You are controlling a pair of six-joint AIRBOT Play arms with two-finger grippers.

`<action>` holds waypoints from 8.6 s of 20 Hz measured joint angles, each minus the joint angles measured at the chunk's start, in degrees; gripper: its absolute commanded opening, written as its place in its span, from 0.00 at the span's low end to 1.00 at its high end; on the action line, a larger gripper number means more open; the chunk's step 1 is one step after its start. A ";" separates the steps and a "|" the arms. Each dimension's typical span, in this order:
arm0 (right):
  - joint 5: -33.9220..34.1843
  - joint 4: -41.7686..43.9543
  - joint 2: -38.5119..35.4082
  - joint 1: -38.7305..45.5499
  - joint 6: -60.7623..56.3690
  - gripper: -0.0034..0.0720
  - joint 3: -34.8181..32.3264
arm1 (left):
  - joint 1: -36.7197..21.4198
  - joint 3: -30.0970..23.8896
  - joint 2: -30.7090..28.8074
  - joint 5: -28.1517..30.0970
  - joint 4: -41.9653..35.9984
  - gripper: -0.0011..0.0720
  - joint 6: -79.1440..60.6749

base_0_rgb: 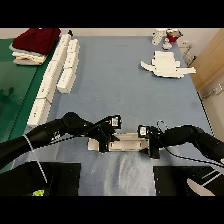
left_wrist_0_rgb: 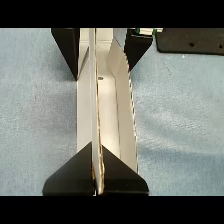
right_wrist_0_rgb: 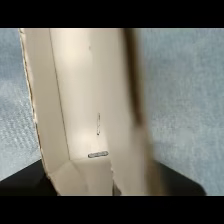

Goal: Fold the box.

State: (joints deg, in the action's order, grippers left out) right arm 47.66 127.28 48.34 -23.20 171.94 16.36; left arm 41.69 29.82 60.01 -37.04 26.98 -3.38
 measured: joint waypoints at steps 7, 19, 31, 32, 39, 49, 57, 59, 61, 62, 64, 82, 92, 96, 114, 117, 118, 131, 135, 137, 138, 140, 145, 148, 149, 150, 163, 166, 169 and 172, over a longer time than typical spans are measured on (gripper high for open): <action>-0.37 0.00 -0.02 -0.02 0.00 0.72 0.00 | 0.00 0.00 0.00 0.00 0.02 0.03 0.00; -0.59 -0.09 -0.11 -0.02 -0.04 0.72 0.42 | 0.00 0.00 0.00 0.00 0.02 0.03 0.00; -0.28 -0.02 -0.11 -0.02 -0.02 0.72 0.44 | 0.00 0.04 0.00 0.04 0.00 0.03 -0.13; -0.26 -0.02 -0.11 -0.02 -0.02 0.72 0.44 | 0.00 0.04 0.00 0.13 -0.02 0.03 -0.15; -0.24 -0.02 -0.11 0.00 0.00 0.72 0.44 | 0.00 0.11 0.00 2.99 -0.22 0.03 0.17; -0.22 -0.02 -0.11 0.00 -0.02 0.72 0.44 | 0.11 0.00 0.04 0.63 -0.44 0.03 0.46; -0.24 0.00 -0.11 -0.02 -0.02 0.72 0.44 | 0.13 0.04 0.15 1.53 -2.47 0.46 0.59; -0.22 0.00 -0.11 0.00 0.00 0.72 0.44 | 0.20 -0.02 0.15 0.92 -2.43 0.46 0.39; -0.22 0.00 -0.11 0.00 -0.02 0.72 0.44 | 0.11 0.02 -0.09 1.09 -3.45 0.46 0.46; -0.22 0.00 -0.11 0.00 0.00 0.72 0.44 | 0.11 0.02 -0.44 0.79 -3.37 0.46 0.90; -0.22 0.00 -0.11 0.00 -0.02 0.72 0.44 | 0.04 0.02 -1.81 0.96 -3.21 0.77 3.26; -0.22 0.00 -0.11 0.00 0.00 0.72 0.44 | -0.28 -0.90 -17.42 -12.85 20.94 0.03 73.50; -0.24 0.00 -0.11 0.00 -0.02 0.72 0.44 | -8.17 15.80 5.66 -17.97 4.02 0.03 72.37; -0.24 0.00 -0.11 0.00 -0.02 0.72 0.44 | -10.60 18.21 13.81 -19.89 0.96 0.03 71.95; -0.22 -0.02 -0.13 0.00 -0.07 0.72 0.44 | -13.31 23.06 21.77 -23.93 -4.22 0.03 62.42; -0.22 -0.02 -0.13 0.00 -0.04 0.72 0.44 | -13.03 23.45 16.46 -23.61 -0.37 0.03 61.09; -0.22 -0.02 -0.13 0.00 -0.02 0.72 0.44 | -12.11 23.39 14.21 -23.28 1.79 0.03 60.96; -0.22 -0.02 -0.11 0.00 -0.02 0.72 0.44 | 12.83 8.52 -11.63 -8.00 32.76 0.96 62.77; -0.22 -0.02 -0.13 0.00 -0.02 0.72 0.44 | 5.40 4.76 -13.55 -10.21 33.07 0.97 48.04; -0.24 -0.02 -0.13 0.00 -0.02 0.72 0.44 | 1.90 3.37 -13.86 -10.49 32.52 0.96 40.63; -0.24 -0.02 -0.13 0.00 -0.02 0.72 0.44 | 0.63 2.60 -13.97 -10.43 32.20 0.97 36.92; -0.22 -0.02 -0.11 0.00 -0.02 0.72 0.44 | -0.81 0.74 -14.08 -9.40 31.01 0.96 30.29; -0.22 -0.02 -0.13 0.00 0.00 0.72 0.44 | -2.08 -4.24 -12.87 -3.72 23.71 0.96 18.36; -0.22 -0.02 -0.13 0.00 0.00 0.72 0.44 | -1.66 -5.33 -10.32 -1.36 18.62 0.78 13.68; -0.22 -0.02 -0.13 0.00 -0.02 0.72 0.44 | -1.22 -5.53 -9.46 -0.90 17.20 0.54 12.50; -0.22 -0.02 -0.11 0.00 0.00 0.72 0.44 | -0.72 -5.66 -8.52 -0.44 15.78 0.44 11.23; -0.24 0.00 -0.11 0.02 -0.13 0.72 0.44 | 1.51 -4.11 -1.25 3.63 7.67 0.10 4.59; -0.24 0.00 -0.11 0.02 -0.02 0.72 0.44 | 1.97 -3.69 -0.70 3.26 7.23 0.10 4.20; -0.24 -0.02 -0.13 0.02 0.04 0.72 0.44 | 2.14 -3.52 -0.44 1.90 7.48 0.10 4.15; -0.24 -0.02 -0.11 0.02 0.11 0.72 0.44 | 2.14 -3.45 -0.42 1.03 7.74 0.10 4.26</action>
State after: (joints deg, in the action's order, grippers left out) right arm 47.42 127.26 48.23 -23.18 172.05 16.80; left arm 43.83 26.37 59.59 -36.01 34.72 0.89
